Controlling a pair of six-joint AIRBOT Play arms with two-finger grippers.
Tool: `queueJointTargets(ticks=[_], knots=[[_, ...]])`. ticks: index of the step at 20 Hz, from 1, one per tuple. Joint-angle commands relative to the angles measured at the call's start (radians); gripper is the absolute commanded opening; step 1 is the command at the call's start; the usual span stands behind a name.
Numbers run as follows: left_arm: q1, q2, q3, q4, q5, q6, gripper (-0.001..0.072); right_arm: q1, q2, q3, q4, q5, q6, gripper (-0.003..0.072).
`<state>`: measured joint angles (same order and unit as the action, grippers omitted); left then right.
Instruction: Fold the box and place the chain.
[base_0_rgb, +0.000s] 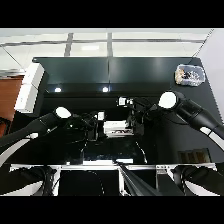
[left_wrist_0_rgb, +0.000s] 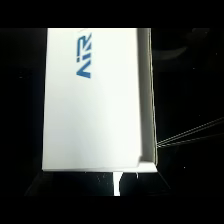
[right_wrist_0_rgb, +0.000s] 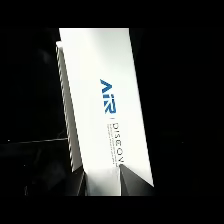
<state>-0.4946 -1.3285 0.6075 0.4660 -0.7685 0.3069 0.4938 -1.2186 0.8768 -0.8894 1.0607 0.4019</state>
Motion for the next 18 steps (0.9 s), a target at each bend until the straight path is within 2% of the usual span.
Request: queueJointTargets(ticks=[1,4,6,10,11,16,17,18], knots=[[-0.001,0.0,0.0,0.0,0.002,0.0,0.0348,0.0,0.0,-0.002,-0.002,0.017,0.002,0.0077],[-0.001,0.0,0.0,0.0,0.002,0.0,0.0348,0.0,0.0,-0.001,-0.003,0.031,0.002,0.0079],[-0.001,0.0,0.0,0.0,0.002,0.0,0.0348,0.001,0.0,-0.002,-0.005,0.035,0.002,0.014],[-0.001,0.0,0.0,0.0,0.002,0.0,0.0348,0.001,0.0,-0.002,-0.013,0.035,0.002,0.0142],[-0.001,0.0,0.0,0.0,0.002,0.0,0.0348,0.001,0.0,-0.002,-0.021,0.035,0.002,0.0177],[-0.001,0.0,0.0,0.0,0.002,0.0,0.0348,0.001,-0.001,-0.002,-0.037,0.035,0.002,0.0216],[-0.001,0.0,0.0,0.0,0.002,0.0,0.0348,0.001,-0.001,-0.002,-0.037,0.034,0.002,0.0269],[-0.001,0.0,0.0,0.0,0.002,0.0,0.0348,0.001,-0.001,-0.002,-0.037,0.034,0.002,0.0275]])
